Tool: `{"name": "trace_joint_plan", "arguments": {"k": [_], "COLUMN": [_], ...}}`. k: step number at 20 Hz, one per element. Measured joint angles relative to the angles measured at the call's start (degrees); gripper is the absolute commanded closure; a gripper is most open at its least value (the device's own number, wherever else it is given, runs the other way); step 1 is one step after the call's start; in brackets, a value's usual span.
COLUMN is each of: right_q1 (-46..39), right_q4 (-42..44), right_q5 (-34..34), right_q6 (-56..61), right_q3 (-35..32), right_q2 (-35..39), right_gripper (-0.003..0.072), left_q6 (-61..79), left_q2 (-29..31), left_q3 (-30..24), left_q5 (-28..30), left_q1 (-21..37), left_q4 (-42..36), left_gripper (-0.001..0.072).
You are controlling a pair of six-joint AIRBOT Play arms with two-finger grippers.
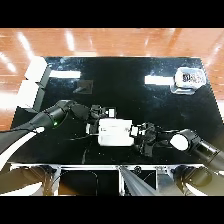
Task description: Fold the box and place the chain.
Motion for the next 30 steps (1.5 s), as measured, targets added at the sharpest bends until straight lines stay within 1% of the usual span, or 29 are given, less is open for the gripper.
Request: {"name": "trace_joint_plan", "arguments": {"k": [2, 5, 8, 13, 18, 22, 30], "right_q1": [0.0, 0.0, 0.0, 3.5, 6.75, 7.26, 5.66], "right_q4": [0.5, -1.18, 0.72, 5.66, 7.54, 5.73, 1.33], "right_q5": [-0.07, 1.09, 0.0, -6.73, -17.31, -19.76, -20.92], "right_q6": [-0.35, -0.7, -0.87, -0.9, 0.24, 0.61, 0.59], "right_q3": [-0.31, -0.52, -0.63, -1.25, -1.31, -1.31, -1.31], "right_q2": [0.0, 0.0, -0.24, -3.28, -4.96, -4.7, -1.53], "right_gripper": [-0.0034, -0.0033, -0.0034, -0.0034, -0.0033, -0.0034, -0.0034], "left_q6": [-0.02, -0.5, -0.87, -1.09, -1.27, -1.25, -1.18], "left_q2": [0.0, 0.0, 0.0, 0.0, 0.0, 0.0, 0.0], "left_q3": [0.0, 0.0, 0.02, 0.0, 0.0, 0.0, 0.0], "left_q5": [0.0, 0.0, 0.0, -0.02, -0.09, -0.07, -0.02], "left_q1": [0.0, 0.0, 0.0, 0.0, 0.0, 0.0, 0.0], "left_q4": [0.02, 0.0, 0.02, 0.02, 0.02, 0.02, 0.04], "left_gripper": [0.069, 0.069, 0.069, 0.069, 0.069, 0.069, 0.069]}}
